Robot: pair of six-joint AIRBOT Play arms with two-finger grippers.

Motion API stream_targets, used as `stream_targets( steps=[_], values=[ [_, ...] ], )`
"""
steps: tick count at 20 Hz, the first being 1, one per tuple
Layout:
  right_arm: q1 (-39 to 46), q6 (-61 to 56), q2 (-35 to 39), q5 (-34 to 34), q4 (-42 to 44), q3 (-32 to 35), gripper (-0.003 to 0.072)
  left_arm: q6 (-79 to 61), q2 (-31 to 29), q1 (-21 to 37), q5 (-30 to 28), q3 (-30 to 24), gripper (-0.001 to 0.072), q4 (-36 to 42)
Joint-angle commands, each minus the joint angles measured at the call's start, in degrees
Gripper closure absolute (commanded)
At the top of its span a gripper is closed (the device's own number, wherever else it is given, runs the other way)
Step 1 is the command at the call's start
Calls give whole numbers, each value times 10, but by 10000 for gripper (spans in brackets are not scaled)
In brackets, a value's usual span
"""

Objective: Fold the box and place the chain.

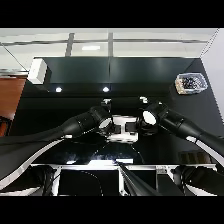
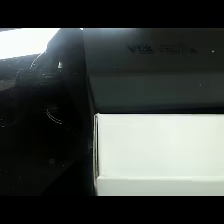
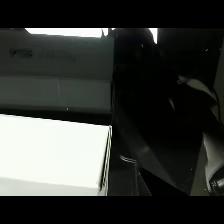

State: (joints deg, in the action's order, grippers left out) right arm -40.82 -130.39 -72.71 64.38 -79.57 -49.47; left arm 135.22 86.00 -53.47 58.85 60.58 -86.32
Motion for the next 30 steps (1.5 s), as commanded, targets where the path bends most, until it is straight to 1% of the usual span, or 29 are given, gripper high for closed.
stream_targets(
  steps=[1,5,10,13,14,15,19,20,21,22,23,27,29,30],
  values=[
    [0,-2,-11,-3,4,0,244,0,0,0,-1,0,686,0],
    [0,-2,-11,-6,-1,2,244,0,0,0,-1,0,686,0],
    [0,-1,-11,-23,0,37,245,0,0,0,-1,0,686,0],
    [0,-1,-10,-57,20,37,245,0,0,0,-1,0,686,0],
    [0,-1,-10,-66,26,37,305,0,0,0,-1,0,686,0],
    [0,3,-10,-69,26,36,410,0,0,0,-1,0,686,0],
    [0,23,-10,-64,24,34,420,0,0,0,-1,0,686,0],
    [0,23,-10,-64,24,33,474,0,0,0,-1,0,686,0],
    [0,22,-10,-64,24,33,571,0,0,0,-1,0,686,0],
    [0,18,-10,-64,24,33,581,0,0,0,-1,0,686,0],
    [0,18,-10,-64,24,33,668,0,0,0,-1,0,686,0],
    [0,16,-10,-61,24,33,676,0,0,0,-1,0,686,0],
    [0,16,-10,-61,24,33,660,0,0,0,-1,0,686,0],
    [0,16,-10,-61,24,33,545,0,0,0,-1,0,686,0]
  ],
)
